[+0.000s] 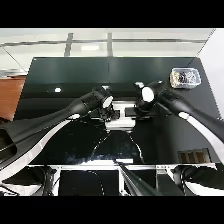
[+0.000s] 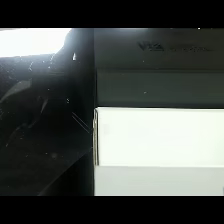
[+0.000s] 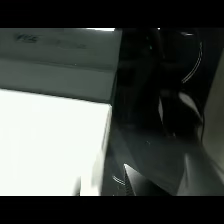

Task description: Fold the box and place the chain.

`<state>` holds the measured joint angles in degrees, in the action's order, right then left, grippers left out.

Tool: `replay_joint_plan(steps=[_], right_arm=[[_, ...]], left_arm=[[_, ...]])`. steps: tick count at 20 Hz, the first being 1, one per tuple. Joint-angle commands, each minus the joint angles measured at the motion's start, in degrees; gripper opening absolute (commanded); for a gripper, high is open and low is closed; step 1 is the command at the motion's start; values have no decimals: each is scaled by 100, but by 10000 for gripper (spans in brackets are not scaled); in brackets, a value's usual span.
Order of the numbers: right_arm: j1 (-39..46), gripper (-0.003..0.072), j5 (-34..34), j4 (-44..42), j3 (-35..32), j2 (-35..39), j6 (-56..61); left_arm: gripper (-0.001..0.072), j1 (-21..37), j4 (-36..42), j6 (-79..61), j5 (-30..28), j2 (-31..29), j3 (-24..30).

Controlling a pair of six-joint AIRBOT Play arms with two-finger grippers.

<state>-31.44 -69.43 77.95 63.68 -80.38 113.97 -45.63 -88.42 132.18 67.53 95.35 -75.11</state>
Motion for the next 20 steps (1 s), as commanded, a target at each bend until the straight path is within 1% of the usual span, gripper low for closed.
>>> replay_joint_plan(steps=[1,2,3,5,7,8,9,10,12,13,15,16,18,20], right_arm=[[337,313,-387,28,138,835,-542],[507,313,-339,96,181,1147,-634],[673,313,-221,387,201,1394,-673],[1008,313,-9,1751,201,1668,-651],[1421,314,216,2986,155,1589,-501],[1707,379,476,3276,111,1478,-485],[2026,694,730,3248,98,1311,-494],[2356,720,953,3018,98,1069,-507],[2933,720,1495,2332,138,494,-549],[3161,720,1703,1965,299,188,-549],[3517,716,1731,1357,1047,-566,-522],[3668,715,1600,1075,1576,-994,-352],[3882,713,1117,728,2680,-1784,295],[4059,584,450,732,3536,-2371,1510]], left_arm=[[25,4,-4,4,4,0,-4],[25,4,-4,4,0,0,-4],[25,4,-4,7,-2,0,-4],[25,4,-4,4,0,0,-4],[25,4,-4,7,0,0,-4],[25,4,-4,4,0,0,-4],[25,4,-4,4,0,0,-4],[25,4,-4,7,-2,0,-4],[25,4,-4,4,0,0,-4],[25,4,-4,4,2,0,-4],[25,4,-4,4,-2,0,-4],[25,4,-4,7,-4,0,-4],[25,4,-7,4,-2,0,-4],[25,4,-4,4,2,0,-4]])
